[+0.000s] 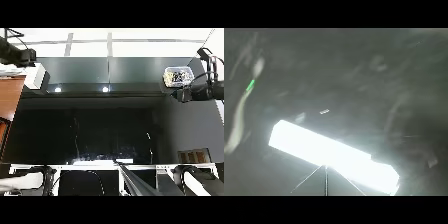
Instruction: Fold the box and place the chain.
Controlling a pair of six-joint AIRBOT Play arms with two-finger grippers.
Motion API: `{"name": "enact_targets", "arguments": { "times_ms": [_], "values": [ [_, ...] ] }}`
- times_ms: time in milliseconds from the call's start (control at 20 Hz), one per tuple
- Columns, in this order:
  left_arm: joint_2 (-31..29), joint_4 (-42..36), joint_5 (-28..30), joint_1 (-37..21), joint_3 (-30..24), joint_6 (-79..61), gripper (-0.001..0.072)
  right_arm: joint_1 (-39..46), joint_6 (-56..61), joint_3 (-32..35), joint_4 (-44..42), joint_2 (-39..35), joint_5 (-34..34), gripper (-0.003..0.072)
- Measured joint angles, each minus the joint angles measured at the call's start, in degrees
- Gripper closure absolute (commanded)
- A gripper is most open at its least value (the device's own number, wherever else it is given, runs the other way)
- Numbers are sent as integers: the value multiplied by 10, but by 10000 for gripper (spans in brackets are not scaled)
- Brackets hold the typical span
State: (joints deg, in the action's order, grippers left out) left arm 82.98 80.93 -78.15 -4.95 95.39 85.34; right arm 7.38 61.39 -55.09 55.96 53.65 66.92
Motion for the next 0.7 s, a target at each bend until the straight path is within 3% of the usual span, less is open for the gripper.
{"name": "enact_targets", "arguments": {
  "times_ms": [250, 400, 550, 700],
  "values": [
    [-257, -29, 197, 60, -356, 2, 681, 3, -50, 130, -11, -45, -184, 669],
    [-384, -43, 282, 70, -513, 4, 681, 4, -64, 163, -11, -53, -232, 669],
    [-468, -40, 325, 74, -603, 4, 682, 4, -70, 176, -10, -56, -253, 669],
    [-510, -40, 343, 76, -642, 4, 681, 4, -72, 181, -9, -57, -261, 669]
  ]
}}
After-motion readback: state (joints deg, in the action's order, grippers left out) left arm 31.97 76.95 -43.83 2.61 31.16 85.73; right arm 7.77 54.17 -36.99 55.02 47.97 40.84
